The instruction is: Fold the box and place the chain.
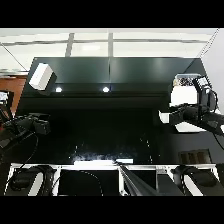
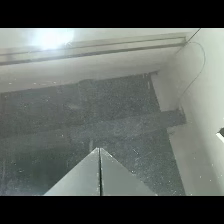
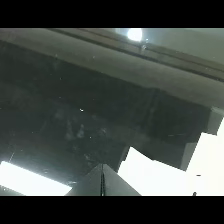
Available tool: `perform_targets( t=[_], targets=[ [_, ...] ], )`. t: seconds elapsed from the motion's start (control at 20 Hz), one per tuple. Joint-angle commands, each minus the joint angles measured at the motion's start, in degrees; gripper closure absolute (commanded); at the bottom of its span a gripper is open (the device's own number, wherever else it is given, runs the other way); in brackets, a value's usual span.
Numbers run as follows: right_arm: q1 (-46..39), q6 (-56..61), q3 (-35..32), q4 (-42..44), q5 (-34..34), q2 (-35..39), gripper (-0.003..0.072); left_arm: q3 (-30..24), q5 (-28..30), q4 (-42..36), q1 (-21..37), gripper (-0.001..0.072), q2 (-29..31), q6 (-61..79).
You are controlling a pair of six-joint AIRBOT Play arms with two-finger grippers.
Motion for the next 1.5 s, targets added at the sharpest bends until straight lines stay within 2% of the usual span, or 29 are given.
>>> perform_targets(
  t=[0.0, 0.45, 0.6, 0.75, 0.85, 0.95, 1.05, 1.15, 1.25, 1.3, 1.35, 1.4, 1.45],
  targets=[
    [0.1, 0.0, 0.0, 0.0, 0.0, 0.1, 0.0677, 0.0, 0.0, 0.0, 0.0, 0.0683, 0.0, 0.0],
    [0.1, 0.0, 0.0, 0.0, 0.0, 0.1, 0.0677, 0.0, 0.0, 0.0, 0.0, 0.0683, 0.0, 0.0],
    [0.1, 0.0, 0.0, 4.3, -0.2, 0.1, 0.0677, 0.0, 0.0, 0.0, 0.0, 0.0683, 0.0, 0.0],
    [0.1, 0.0, 0.0, 9.0, -7.2, 0.1, 0.0677, 0.0, 0.0, 0.0, 0.0, 0.0683, 0.0, 0.0],
    [-1.1, 2.3, 0.0, 4.7, -15.9, -0.1, 0.0678, 0.0, 2.7, 0.0, 0.0, 0.0683, 0.0, 0.0],
    [-7.3, 17.2, 0.0, -4.9, -24.8, -0.9, 0.0678, 0.0, 6.5, 0.0, 0.0, 0.0683, 0.0, 0.0],
    [-18.2, 27.8, 0.8, -9.9, -27.8, -3.1, 0.0678, 0.0, 9.2, -0.1, 0.0, 0.0683, 0.0, 0.0],
    [-30.4, 28.6, 3.7, -9.6, -24.2, -8.2, 0.0678, 0.0, 12.6, -2.4, 0.0, 0.0683, 0.0, 0.0],
    [-40.9, 28.5, 8.6, -9.6, -16.3, -15.5, 0.0677, -0.1, 15.8, -6.2, 0.0, 0.0681, -0.5, 0.0],
    [-45.7, 28.5, 11.7, -9.6, -11.2, -19.8, 0.0668, -0.1, 16.4, -7.9, 0.0, 0.0625, -1.0, 0.0],
    [-49.3, 28.5, 14.6, -9.6, -6.9, -23.8, 0.0473, -0.1, 16.5, -8.9, 0.0, 0.0349, -1.7, 0.0],
    [-52.1, 26.5, 18.1, -9.0, -2.5, -28.6, 0.008, -0.1, 16.2, -8.9, -0.1, -0.0011, -2.5, 0.0],
    [-53.5, 20.1, 21.8, -8.3, 2.8, -32.9, -0.0034, 0.0, 15.0, -8.9, -0.1, -0.0008, -3.3, 0.0]
  ],
)
